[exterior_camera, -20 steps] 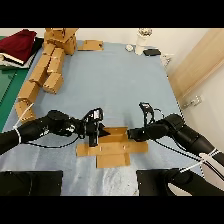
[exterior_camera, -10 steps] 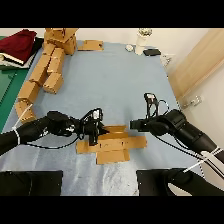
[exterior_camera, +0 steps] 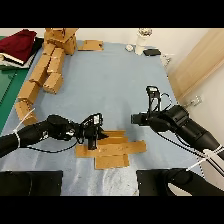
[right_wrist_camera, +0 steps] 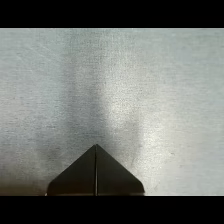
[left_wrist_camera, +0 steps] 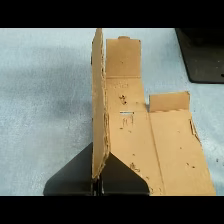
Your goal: Fold the box.
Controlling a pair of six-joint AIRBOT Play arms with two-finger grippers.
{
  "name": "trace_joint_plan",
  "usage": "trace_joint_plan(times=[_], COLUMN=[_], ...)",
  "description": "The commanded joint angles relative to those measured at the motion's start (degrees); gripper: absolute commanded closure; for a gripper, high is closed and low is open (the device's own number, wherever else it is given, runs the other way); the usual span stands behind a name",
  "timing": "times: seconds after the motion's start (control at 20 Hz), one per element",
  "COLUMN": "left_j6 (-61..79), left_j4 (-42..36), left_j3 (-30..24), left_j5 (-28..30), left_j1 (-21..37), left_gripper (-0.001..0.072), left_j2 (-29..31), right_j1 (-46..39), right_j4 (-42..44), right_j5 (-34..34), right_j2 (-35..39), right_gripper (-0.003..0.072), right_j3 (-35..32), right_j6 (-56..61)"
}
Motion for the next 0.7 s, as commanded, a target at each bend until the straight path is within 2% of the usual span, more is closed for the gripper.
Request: trace_joint_plan(times=[0.0, 0.45, 0.65], left_j6=[-0.5, -2.2, -2.2], left_j4=[0.3, 0.3, 0.3], left_j3=[-0.8, -1.7, -1.7], left_j5=[0.3, 0.2, 0.2], left_j1=[-0.1, -0.1, -0.1], left_gripper=[0.0697, 0.0696, 0.0696], left_j2=[0.0, 0.1, 0.1], right_j1=[0.0, 0.0, 0.1], right_j4=[0.7, 0.8, 6.3], right_j5=[0.1, -0.2, -1.8], right_j2=[0.0, 0.0, 0.2], right_gripper=[0.0683, 0.0683, 0.0683], right_j3=[0.2, 0.1, 0.2], right_j6=[0.1, 0.0, -5.3])
